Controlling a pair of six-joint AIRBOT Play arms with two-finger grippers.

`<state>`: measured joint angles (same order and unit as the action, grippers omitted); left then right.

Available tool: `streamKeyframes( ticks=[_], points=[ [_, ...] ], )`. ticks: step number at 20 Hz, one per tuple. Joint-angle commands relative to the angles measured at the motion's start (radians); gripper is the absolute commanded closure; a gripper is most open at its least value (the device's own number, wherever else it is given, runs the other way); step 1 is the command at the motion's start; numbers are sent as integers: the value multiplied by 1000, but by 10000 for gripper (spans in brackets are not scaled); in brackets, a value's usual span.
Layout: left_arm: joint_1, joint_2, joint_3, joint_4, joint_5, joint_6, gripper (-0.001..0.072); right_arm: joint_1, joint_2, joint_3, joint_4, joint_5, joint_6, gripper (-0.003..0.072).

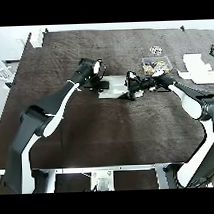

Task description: Fold the box and place the chain.

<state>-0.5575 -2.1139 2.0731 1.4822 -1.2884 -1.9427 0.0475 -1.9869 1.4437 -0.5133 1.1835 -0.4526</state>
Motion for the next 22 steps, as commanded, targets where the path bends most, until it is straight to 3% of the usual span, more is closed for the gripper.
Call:
streamKeyframes(
  ticks=[1, 6, 7, 11, 22],
  points=[
    [-3, 0, 3, 23, -6, -4, 479, 0, 0, 1, -3, 0, -1, 96],
    [-14, 0, 3, 41, -11, -1, 482, 0, 0, 1, -3, 0, -1, 96],
    [-19, 0, 3, 53, -11, 0, 601, 0, 0, 1, -2, 0, -1, 97],
    [-22, 0, 3, 59, -5, 5, 689, -1, 0, 1, -3, 0, -1, 97],
    [-22, 0, 3, 55, -2, 3, 688, -1, 0, 1, -3, 0, -1, 96]
  ],
)
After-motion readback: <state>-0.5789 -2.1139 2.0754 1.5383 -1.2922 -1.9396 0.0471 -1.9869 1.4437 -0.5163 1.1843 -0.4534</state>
